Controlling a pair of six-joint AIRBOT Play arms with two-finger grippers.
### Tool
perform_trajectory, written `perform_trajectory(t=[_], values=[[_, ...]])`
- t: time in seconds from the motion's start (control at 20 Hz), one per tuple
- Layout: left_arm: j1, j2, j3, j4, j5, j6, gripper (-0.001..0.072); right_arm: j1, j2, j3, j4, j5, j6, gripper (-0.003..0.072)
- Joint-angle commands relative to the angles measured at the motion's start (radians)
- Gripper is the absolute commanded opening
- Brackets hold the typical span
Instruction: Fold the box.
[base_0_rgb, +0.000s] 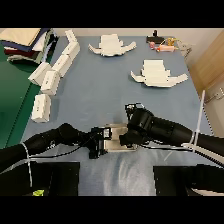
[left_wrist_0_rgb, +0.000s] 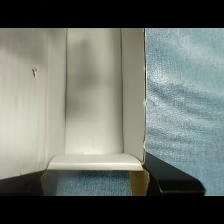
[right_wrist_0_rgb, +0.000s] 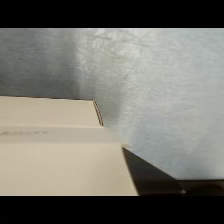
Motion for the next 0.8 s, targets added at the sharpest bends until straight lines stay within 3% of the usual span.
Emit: perform_trajectory(t=[0.0,0.15,0.25,0.35,0.6,0.75], values=[[0.000,0.000,0.001,0.000,0.000,0.000,0.0519,-0.001,0.076,0.005,0.004,-0.052,-0.001,0.0460],[0.000,0.000,0.001,0.000,0.000,0.000,0.0518,-0.001,0.168,0.005,0.004,-0.090,-0.001,0.0438],[0.000,0.000,0.001,0.000,0.000,0.000,0.0519,-0.008,0.224,0.005,-0.014,-0.109,-0.013,0.0172],[0.000,0.000,0.001,0.000,0.000,0.000,0.0518,-0.063,0.246,0.005,-0.044,-0.132,-0.060,0.0011],[0.000,0.000,0.001,0.000,0.000,0.000,0.0518,-0.356,0.183,-0.014,0.055,-0.047,-0.332,0.0004],[0.000,0.000,0.001,0.000,0.000,0.000,0.0518,-0.539,0.090,-0.014,0.286,0.079,-0.570,0.0003]])
